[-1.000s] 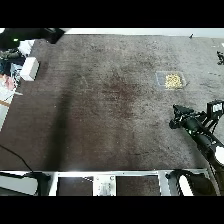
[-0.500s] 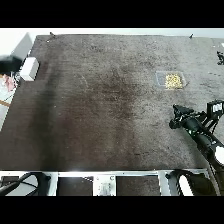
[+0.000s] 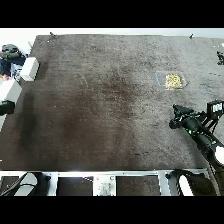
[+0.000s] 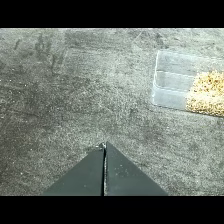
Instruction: Fold the box and place the chain.
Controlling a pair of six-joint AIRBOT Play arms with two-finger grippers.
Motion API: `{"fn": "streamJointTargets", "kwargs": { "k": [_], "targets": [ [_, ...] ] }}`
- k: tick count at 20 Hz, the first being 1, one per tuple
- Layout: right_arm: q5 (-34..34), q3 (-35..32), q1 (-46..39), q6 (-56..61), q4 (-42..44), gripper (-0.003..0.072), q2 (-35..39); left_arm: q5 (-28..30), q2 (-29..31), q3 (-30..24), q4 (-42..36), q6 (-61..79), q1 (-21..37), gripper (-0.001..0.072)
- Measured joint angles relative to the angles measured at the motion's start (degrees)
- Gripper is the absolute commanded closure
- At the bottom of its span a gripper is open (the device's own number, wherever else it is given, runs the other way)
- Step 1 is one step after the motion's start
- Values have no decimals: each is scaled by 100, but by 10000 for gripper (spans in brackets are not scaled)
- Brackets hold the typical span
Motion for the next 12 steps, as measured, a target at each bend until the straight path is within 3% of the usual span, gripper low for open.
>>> {"fn": "streamJointTargets", "kwargs": {
  "k": [5,12],
  "targets": [
    [0,0,0,0,0,674,0,326,-55,-466,-22,415,87,701],
    [2,0,0,2,0,674,0,372,-695,-579,-22,868,107,702]
  ]
}}
